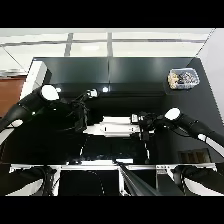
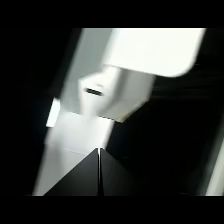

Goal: Fold the box and place the chain.

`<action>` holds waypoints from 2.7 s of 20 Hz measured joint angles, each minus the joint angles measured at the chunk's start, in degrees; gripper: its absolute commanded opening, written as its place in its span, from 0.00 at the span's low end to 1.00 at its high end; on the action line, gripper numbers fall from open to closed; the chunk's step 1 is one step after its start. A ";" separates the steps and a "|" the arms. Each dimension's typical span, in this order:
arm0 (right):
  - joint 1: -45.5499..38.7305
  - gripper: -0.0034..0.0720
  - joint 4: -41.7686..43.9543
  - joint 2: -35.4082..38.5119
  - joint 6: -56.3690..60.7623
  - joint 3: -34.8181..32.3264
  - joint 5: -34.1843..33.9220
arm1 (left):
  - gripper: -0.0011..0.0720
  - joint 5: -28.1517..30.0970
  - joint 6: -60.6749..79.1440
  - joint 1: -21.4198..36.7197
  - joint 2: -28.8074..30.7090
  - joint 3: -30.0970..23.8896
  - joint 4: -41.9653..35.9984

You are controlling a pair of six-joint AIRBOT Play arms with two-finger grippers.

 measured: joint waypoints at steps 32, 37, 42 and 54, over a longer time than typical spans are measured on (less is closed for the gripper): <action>0.00 0.31 0.31 0.00 0.90 0.00 -0.98 | 0.04 3.10 -4.20 12.74 2.49 0.70 2.10; 0.00 0.31 0.33 0.00 0.92 0.00 -0.98 | 0.48 6.23 3.61 12.20 3.19 -3.34 2.75; 0.00 0.31 0.33 0.00 0.98 0.00 -1.11 | 0.99 15.85 11.82 5.86 2.93 -5.51 2.93; 0.00 0.31 0.35 0.00 1.22 0.00 -1.38 | 0.92 20.70 12.61 -6.86 -2.43 -5.35 5.18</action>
